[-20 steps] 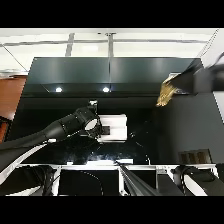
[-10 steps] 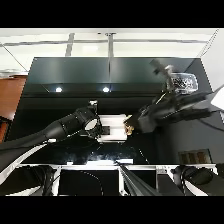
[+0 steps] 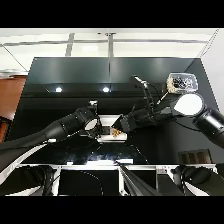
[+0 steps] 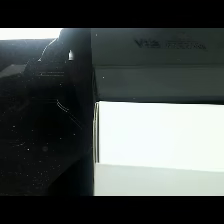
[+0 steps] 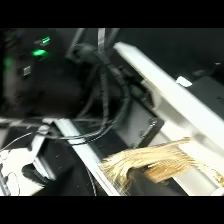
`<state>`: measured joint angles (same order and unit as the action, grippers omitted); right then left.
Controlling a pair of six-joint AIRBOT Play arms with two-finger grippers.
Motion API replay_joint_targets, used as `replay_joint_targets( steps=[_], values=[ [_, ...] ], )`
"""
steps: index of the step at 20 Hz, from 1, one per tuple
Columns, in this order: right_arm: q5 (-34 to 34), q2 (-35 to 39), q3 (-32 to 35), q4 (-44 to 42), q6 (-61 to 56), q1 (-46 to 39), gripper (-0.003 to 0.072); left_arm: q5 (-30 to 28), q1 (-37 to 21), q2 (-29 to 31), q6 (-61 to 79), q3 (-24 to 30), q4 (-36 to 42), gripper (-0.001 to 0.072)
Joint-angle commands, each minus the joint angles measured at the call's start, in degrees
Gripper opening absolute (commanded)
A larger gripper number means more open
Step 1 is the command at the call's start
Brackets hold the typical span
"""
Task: Fold the box and place the chain.
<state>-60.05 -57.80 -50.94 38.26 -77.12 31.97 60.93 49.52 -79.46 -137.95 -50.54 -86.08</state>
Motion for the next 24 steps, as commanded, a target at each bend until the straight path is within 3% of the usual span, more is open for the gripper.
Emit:
replay_joint_targets(
  steps=[1, 4, 6, 9, 10, 11, 12, 15, 19, 24],
  values=[
    [-4.02, -0.15, -0.9, 3.41, -1.11, -4.81, 0.0447, 1.33, 0.04, 0.0, 0.02, 0.02, -0.04, 0.0029],
    [-8.22, 3.82, -1.84, 9.68, -0.37, -16.17, 0.0447, 1.33, 0.04, 0.0, 0.02, 0.02, -0.02, 0.0029],
    [-6.75, 5.46, -1.49, 21.49, -1.33, -22.62, 0.0446, 1.31, 0.04, 0.0, 0.02, 0.02, -0.07, 0.0029],
    [6.97, 5.29, 5.11, 38.88, -11.47, -27.17, 0.0446, 1.31, 0.04, 0.0, 0.02, 0.02, -0.2, 0.0029],
    [13.51, 4.79, 8.57, 41.75, -15.21, -27.67, 0.0483, 1.31, 0.04, 0.0, 0.02, 0.02, -0.2, 0.0029],
    [18.6, 3.63, 11.1, 42.38, -17.59, -27.67, 0.07, 1.31, 0.04, 0.0, 0.02, 0.02, -0.2, 0.0029],
    [22.16, 1.33, 12.11, 42.34, -17.73, -27.67, 0.072, 1.36, 0.04, 0.0, 0.02, 0.02, -0.2, 0.0029],
    [29.94, -6.86, 9.79, 42.38, -26.45, -29.66, 0.072, 2.71, 0.02, 0.0, 0.02, 0.02, -0.22, 0.0029],
    [26.16, -19.69, 0.35, 42.34, -33.48, -32.76, 0.072, 2.36, 0.02, -0.02, 0.0, 0.02, -0.24, 0.0029],
    [26.18, -28.89, -5.53, 36.79, -33.68, -32.68, 0.072, 2.29, 0.04, 0.0, -0.02, 0.02, -0.22, 0.0029]
  ],
)
